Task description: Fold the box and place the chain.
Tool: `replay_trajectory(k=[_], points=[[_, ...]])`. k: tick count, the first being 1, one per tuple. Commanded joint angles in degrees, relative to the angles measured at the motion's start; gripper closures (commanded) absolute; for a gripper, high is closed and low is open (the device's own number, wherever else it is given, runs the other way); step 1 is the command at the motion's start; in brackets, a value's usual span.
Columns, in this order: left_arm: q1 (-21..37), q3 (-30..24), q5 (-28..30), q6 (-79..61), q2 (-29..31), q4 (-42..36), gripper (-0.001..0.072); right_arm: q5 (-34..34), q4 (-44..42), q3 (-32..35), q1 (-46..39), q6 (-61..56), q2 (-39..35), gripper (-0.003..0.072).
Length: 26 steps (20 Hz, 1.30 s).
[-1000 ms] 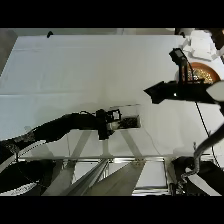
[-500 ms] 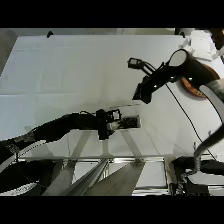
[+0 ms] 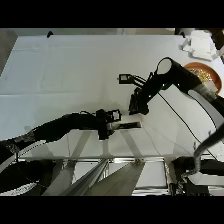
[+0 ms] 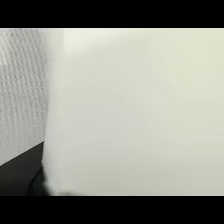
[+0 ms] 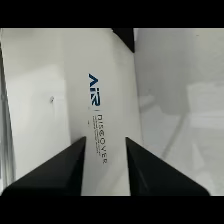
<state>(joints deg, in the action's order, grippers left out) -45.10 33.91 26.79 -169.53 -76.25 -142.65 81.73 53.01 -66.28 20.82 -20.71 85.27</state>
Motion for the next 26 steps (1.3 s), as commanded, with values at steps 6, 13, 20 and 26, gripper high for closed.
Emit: replay_trajectory(k=[6,13,20,26], points=[[0.0,-0.02,0.02,0.0,-0.02,0.0,0.0378,-15.3,-6.1,17.29,0.5,6.27,-12.44,0.0291],[0.0,-0.02,0.0,0.0,-0.02,0.0,0.0378,-15.19,-7.28,17.75,4.52,6.25,-12.7,0.0292],[0.0,-0.02,0.02,0.0,-0.02,0.0,0.0378,-14.49,1.29,17.75,6.01,3.15,-12.7,0.0293],[0.0,-0.02,0.02,0.02,-0.02,0.0,0.0378,-15.72,4.96,17.75,6.01,1.01,-12.72,0.0393]])
